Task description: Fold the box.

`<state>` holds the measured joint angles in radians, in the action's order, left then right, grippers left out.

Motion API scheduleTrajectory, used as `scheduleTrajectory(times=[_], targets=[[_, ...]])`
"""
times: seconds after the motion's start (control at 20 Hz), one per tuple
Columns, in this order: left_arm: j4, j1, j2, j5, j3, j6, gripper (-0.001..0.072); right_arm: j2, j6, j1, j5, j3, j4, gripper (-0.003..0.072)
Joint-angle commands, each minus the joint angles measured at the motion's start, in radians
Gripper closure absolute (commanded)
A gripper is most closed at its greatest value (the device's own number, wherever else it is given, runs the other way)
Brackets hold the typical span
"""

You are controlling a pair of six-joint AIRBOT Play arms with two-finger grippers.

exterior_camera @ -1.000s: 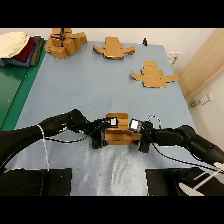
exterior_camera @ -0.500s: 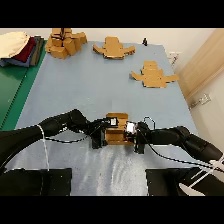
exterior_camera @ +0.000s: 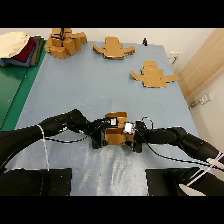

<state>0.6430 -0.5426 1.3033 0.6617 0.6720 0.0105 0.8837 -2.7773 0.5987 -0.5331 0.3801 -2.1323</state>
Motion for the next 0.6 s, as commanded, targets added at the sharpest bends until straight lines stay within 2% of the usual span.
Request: scheduleTrajectory(times=[0.0, 0.15, 0.2, 0.25, 0.3, 0.35, 0.4, 0.55], targets=[[0.000, 0.000, 0.000, 0.001, 0.000, 0.000, 0.0193, 0.002, -0.009, 0.008, 0.010, 0.001, -0.011, 0.0090], [0.000, 0.000, 0.000, 0.001, 0.000, 0.000, 0.0193, 0.000, -0.007, 0.008, -0.002, 0.001, -0.010, 0.0098], [0.000, 0.000, 0.000, 0.001, 0.000, 0.000, 0.0193, -0.003, 0.010, 0.007, -0.011, 0.001, -0.002, 0.0161], [0.000, 0.000, 0.000, 0.001, 0.000, 0.000, 0.0193, -0.012, 0.041, 0.007, -0.032, 0.001, 0.041, 0.0373], [0.000, 0.000, 0.000, 0.001, 0.000, 0.000, 0.0193, -0.031, 0.125, 0.007, -0.053, 0.002, 0.107, 0.0505], [0.000, 0.000, 0.000, 0.001, 0.000, 0.000, 0.0193, -0.057, 0.294, 0.006, -0.085, 0.010, 0.215, 0.0623], [0.000, 0.000, 0.000, 0.001, 0.000, 0.000, 0.0193, -0.086, 0.500, 0.006, -0.135, 0.024, 0.342, 0.0680], [0.000, 0.000, 0.000, 0.001, 0.000, 0.000, 0.0193, -0.185, 1.125, 0.005, -0.393, 0.099, 0.703, 0.0681]])
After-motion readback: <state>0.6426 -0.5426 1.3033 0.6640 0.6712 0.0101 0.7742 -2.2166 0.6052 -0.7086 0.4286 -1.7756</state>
